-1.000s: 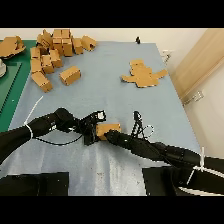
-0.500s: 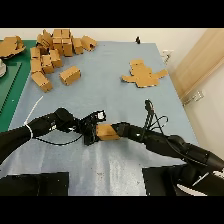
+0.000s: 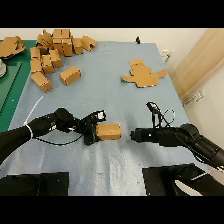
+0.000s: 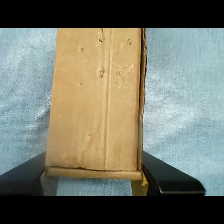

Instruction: Fold the box.

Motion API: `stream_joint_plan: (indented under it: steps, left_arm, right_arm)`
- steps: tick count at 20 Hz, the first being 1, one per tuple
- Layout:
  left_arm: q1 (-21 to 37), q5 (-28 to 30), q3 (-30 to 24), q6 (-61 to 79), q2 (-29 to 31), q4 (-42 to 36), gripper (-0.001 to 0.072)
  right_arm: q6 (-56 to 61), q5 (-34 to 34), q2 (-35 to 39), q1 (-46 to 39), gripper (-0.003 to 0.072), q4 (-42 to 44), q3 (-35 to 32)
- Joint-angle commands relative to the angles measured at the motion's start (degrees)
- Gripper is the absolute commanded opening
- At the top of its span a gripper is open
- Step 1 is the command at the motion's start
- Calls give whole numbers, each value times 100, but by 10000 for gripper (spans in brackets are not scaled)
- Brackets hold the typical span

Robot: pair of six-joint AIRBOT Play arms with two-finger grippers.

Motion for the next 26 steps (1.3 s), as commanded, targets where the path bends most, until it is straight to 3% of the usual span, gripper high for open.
stream_joint_plan:
  steps: [1,5,10,14,18,21,24,26]
  left_arm:
    - [0,33,-2,0,-2,-85,520]
    - [0,46,-2,-164,4,-107,519]
    - [210,365,13,-1569,396,59,519]
    - [813,457,24,-2977,1158,1073,518]
    - [1950,439,22,-4795,1788,2861,519]
    - [3163,435,22,-5910,1906,3991,519]
    - [4439,457,24,-6349,1902,4240,519]
    - [4994,457,22,-6347,1902,4240,519]
  right_arm:
    - [232,-466,4,-79,4,-205,76]
    - [533,-245,7,-81,3,-212,76]
    - [1298,177,11,-81,4,-243,111]
    - [1556,680,11,-81,4,-251,118]
    - [1554,682,11,-81,4,-249,118]
    - [1554,680,11,-79,4,-247,118]
    - [1554,656,11,-79,4,-240,118]
    - [1556,662,11,-79,4,-219,118]
